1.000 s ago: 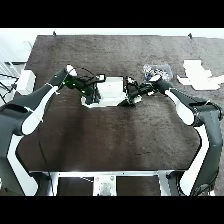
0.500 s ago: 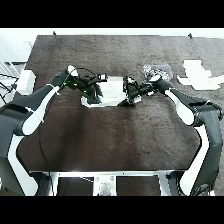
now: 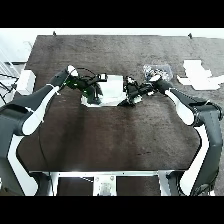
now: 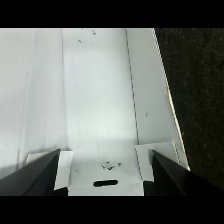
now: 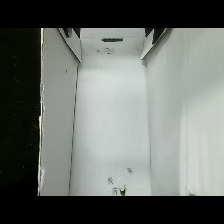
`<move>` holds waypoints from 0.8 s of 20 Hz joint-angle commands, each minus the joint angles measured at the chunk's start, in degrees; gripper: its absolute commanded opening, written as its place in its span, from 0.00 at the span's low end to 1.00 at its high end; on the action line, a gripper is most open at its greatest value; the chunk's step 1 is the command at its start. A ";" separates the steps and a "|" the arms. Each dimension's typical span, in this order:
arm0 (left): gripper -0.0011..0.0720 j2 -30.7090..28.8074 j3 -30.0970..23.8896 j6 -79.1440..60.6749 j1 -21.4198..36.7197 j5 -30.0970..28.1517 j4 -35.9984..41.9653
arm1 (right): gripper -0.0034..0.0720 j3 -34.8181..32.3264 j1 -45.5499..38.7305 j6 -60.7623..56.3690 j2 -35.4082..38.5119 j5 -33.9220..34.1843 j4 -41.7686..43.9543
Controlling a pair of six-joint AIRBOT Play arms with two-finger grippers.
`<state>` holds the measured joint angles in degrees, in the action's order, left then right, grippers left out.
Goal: Fold the box and place the chain.
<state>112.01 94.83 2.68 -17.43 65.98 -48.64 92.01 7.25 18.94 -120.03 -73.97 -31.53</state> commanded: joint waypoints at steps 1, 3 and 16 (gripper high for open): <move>1.00 0.02 0.00 0.52 0.04 0.57 -0.24 | 0.82 -0.02 0.04 0.00 0.04 -0.02 0.00; 1.00 0.02 0.00 2.01 0.04 1.46 -0.24 | 0.82 -0.02 0.04 0.00 0.04 -0.02 -0.02; 0.03 -0.90 0.04 1.36 5.35 13.09 0.63 | 0.82 -0.02 0.04 0.00 0.04 -0.02 0.00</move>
